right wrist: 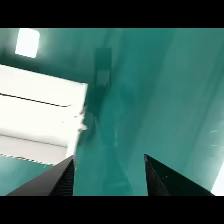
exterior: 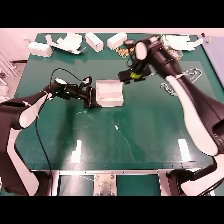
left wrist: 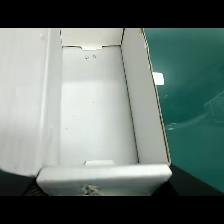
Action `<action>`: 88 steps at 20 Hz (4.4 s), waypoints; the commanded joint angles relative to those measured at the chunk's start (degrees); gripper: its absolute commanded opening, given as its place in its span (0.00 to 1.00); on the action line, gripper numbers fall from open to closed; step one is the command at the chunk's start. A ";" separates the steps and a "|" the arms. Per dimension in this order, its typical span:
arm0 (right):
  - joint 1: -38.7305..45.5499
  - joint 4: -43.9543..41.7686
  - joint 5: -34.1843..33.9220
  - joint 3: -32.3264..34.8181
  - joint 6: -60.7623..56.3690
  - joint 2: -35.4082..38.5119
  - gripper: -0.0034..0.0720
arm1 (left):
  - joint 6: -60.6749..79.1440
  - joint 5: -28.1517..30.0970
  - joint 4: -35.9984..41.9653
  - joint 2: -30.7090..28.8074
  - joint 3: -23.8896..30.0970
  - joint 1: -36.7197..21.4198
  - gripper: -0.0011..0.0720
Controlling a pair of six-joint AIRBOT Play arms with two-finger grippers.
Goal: Fold the box and place the chain.
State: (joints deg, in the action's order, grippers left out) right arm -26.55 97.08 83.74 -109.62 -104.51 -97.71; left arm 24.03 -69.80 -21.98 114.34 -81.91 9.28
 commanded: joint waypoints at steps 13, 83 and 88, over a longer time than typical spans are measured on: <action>35.36 -19.91 -7.93 9.03 56.24 8.07 0.71 | 0.00 0.00 -0.02 -0.04 -0.04 -0.04 0.81; 51.36 -42.27 -22.27 25.40 106.66 -8.81 0.61 | 0.00 -0.02 0.07 -0.04 -0.04 -0.04 0.81; 51.25 -42.60 -22.29 24.41 106.71 -11.02 0.45 | 0.00 -0.02 0.07 -0.04 -0.04 -0.04 0.81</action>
State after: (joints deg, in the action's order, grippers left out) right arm 24.84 53.69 62.04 -84.79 1.61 -107.37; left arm 24.01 -69.80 -21.87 114.34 -81.91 9.28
